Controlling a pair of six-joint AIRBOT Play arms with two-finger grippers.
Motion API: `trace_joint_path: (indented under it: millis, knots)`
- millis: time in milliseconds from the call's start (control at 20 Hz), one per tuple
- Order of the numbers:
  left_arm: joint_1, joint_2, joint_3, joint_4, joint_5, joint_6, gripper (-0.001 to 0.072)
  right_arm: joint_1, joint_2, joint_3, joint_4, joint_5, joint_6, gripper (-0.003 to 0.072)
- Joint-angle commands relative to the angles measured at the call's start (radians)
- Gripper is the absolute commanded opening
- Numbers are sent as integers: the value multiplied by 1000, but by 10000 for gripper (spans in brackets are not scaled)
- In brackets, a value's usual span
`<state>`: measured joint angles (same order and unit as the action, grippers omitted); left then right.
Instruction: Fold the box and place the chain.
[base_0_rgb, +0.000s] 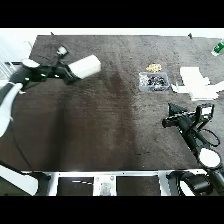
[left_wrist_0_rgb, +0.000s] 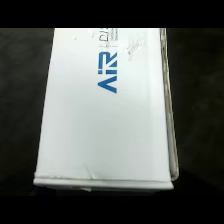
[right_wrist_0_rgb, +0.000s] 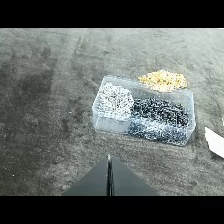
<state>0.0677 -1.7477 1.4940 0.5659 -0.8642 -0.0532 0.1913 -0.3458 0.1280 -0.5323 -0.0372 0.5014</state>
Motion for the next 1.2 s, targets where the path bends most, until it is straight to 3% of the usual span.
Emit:
trace_joint_path:
  millis: [0, 200, 400, 600, 950, 1150]
  knots:
    - [177, 32, -2, 3, 143, -174, 12, 0, 1, 0, 0, 0, 0, 8]
    - [309, 32, -2, 10, 291, -254, 13, 0, 1, 0, 1, 0, 2, 9]
    - [346, -5, 0, 10, 397, -305, 15, 0, 0, 0, 1, 0, 45, 9]
    - [352, -79, 2, 42, 436, -314, 16, 0, 0, 0, 1, 0, 45, 9]
    - [410, -172, 43, 73, 380, -414, 16, 0, 0, -18, 1, 1, 45, 9]
    - [410, -202, 50, 90, 399, -434, 16, 0, -2, -23, 1, 2, 46, 9]
